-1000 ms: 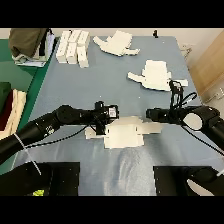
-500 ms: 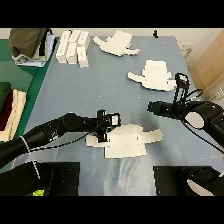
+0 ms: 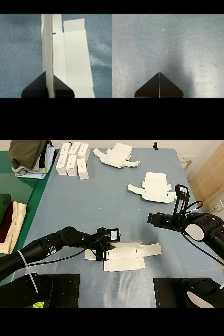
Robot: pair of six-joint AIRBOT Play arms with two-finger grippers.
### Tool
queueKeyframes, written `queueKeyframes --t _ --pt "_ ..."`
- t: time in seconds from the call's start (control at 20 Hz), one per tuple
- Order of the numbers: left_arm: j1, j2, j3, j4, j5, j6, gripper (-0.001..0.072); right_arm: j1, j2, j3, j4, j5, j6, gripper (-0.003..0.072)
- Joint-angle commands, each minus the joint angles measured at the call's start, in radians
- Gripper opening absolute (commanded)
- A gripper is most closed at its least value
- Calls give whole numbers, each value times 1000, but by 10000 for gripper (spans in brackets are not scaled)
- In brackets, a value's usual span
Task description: Fold the box.
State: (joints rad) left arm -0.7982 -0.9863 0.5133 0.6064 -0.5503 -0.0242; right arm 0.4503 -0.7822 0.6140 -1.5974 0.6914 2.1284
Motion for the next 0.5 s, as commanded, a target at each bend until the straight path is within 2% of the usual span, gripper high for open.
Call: queueKeyframes --t 0.0,0.45 --pt "1 16 9 -8 7 -18 16 0 0 1 0 6 -1 3" --pt "2 13 18 -1 -1 -14 16 0 0 0 0 16 -1 3"
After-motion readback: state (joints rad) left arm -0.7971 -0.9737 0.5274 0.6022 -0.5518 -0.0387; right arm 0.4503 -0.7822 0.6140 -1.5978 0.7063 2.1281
